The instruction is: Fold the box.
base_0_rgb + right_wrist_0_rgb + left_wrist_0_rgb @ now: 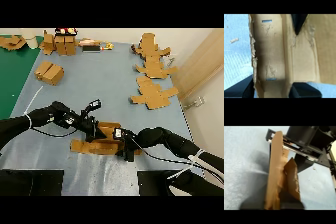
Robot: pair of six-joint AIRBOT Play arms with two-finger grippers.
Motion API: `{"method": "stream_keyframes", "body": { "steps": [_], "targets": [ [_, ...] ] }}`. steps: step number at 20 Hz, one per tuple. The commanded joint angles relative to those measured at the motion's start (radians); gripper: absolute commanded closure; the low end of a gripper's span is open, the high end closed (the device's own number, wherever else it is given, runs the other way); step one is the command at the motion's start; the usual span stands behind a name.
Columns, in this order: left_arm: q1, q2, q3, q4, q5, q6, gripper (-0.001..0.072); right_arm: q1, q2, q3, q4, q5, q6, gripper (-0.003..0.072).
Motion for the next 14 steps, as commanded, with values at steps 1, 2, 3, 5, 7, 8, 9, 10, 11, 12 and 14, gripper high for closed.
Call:
{"method": "stream_keyframes", "body": {
  "steps": [1,2,3,5,7,8,9,10,11,12,14],
  "targets": [
    [0.003,0.002,0.001,-0.019,-0.005,-0.087,0.0279,0.001,-0.001,0.001,-0.004,0.000,0.000,0.0248],
    [0.003,0.002,0.001,-0.012,-0.009,-0.104,0.0279,0.001,-0.001,0.001,-0.005,0.000,0.000,0.0248],
    [0.005,0.007,0.001,0.000,-0.013,-0.123,0.0280,0.001,-0.001,0.001,-0.005,0.000,0.000,0.0248],
    [0.008,0.035,0.001,0.024,-0.013,-0.146,0.0279,0.001,-0.001,0.001,-0.005,0.000,0.000,0.0248],
    [0.021,0.096,0.005,0.046,-0.010,-0.159,0.0279,0.001,-0.001,0.001,-0.005,0.000,0.000,0.0248],
    [0.035,0.135,0.012,0.077,-0.010,-0.194,0.0279,0.001,-0.001,0.001,-0.005,0.000,0.000,0.0248],
    [0.051,0.175,0.018,0.120,-0.010,-0.243,0.0279,0.001,-0.001,0.001,-0.006,0.000,0.000,0.0248],
    [0.069,0.219,0.021,0.172,-0.010,-0.309,0.0279,0.001,-0.001,0.001,-0.006,0.000,0.000,0.0248],
    [0.086,0.267,0.021,0.239,-0.011,-0.392,0.0280,0.001,-0.001,0.001,-0.006,-0.001,0.000,0.0248],
    [0.097,0.315,0.021,0.320,-0.013,-0.462,0.0282,0.001,-0.001,0.001,-0.006,-0.001,0.000,0.0248],
    [0.093,0.390,0.021,0.481,-0.051,-0.644,0.0711,0.001,-0.001,0.002,-0.006,-0.001,0.000,0.0248]
  ]
}}
